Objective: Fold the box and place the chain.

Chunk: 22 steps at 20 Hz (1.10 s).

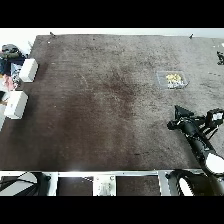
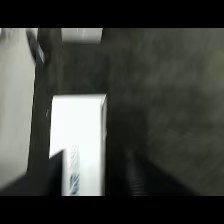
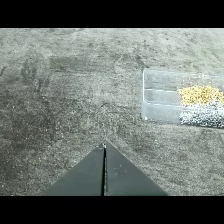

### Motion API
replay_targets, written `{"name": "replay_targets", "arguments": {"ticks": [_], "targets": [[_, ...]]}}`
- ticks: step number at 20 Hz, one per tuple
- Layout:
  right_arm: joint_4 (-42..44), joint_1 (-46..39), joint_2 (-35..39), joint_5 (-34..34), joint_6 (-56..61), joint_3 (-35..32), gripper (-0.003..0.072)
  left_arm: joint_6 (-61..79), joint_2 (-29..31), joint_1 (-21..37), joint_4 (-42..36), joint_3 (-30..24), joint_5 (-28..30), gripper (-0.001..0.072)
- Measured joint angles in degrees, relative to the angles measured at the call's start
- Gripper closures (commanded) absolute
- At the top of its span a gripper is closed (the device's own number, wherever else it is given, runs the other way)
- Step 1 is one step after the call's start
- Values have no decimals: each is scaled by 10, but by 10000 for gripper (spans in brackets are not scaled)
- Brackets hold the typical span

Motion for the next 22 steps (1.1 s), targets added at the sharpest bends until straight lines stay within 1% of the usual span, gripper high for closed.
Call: {"name": "replay_targets", "arguments": {"ticks": [3,5,7,9,12,15,17,19,22], "targets": [[0,0,0,0,0,0,673,33,33,-7,-109,16,-36,703],[0,0,0,0,0,0,673,50,55,-34,-160,20,-33,704],[0,0,0,0,0,0,673,68,83,-83,-189,20,15,704],[0,0,0,0,0,0,673,91,116,-142,-208,17,83,704],[0,0,0,0,0,0,673,123,170,-230,-235,-9,180,704],[0,0,0,0,0,0,673,163,226,-309,-260,-66,268,704],[0,0,0,0,0,0,673,189,263,-353,-274,-118,317,703],[0,0,0,0,0,0,673,209,304,-389,-290,-179,347,703],[0,0,0,0,0,0,673,231,370,-422,-315,-270,364,703]]}}
